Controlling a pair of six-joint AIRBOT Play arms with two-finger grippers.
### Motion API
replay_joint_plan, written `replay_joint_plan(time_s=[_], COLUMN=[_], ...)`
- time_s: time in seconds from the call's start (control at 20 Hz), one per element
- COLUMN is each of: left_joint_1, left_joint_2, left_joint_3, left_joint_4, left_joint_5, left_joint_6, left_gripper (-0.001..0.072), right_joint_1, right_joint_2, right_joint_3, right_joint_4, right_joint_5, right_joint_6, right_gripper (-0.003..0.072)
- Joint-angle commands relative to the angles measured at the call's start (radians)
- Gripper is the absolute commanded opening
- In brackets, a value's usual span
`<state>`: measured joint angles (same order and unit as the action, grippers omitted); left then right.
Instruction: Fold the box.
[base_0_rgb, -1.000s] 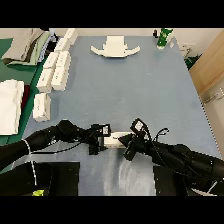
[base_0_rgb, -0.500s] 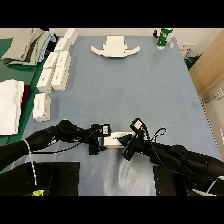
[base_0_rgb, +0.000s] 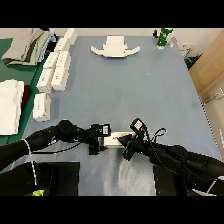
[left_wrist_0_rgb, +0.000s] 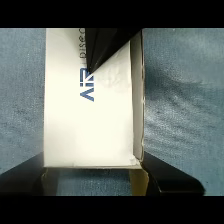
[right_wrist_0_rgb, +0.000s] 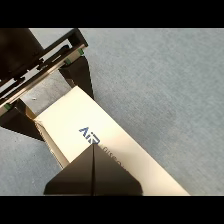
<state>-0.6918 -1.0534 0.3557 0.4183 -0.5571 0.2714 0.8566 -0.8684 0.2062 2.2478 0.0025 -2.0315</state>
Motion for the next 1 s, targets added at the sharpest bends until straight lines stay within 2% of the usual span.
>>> replay_joint_plan(time_s=[0.0,0.55,0.95], left_joint_1=[0.000,0.000,0.000], left_joint_2=[0.000,0.000,0.000], left_joint_3=[0.001,0.001,0.001], left_joint_4=[0.001,0.001,0.001], left_joint_5=[0.000,0.000,0.000], left_joint_6=[0.000,0.000,0.000], left_gripper=[0.0466,0.0466,0.0466], right_joint_1=[-0.001,-0.004,-0.040], right_joint_2=[0.011,0.198,0.209], right_joint_3=[0.000,0.000,0.009], right_joint_4=[0.000,0.000,-0.053], right_joint_5=[-0.035,0.001,0.003], right_joint_6=[0.000,0.000,-0.003], right_gripper=[0.0005,0.0006,0.0006])
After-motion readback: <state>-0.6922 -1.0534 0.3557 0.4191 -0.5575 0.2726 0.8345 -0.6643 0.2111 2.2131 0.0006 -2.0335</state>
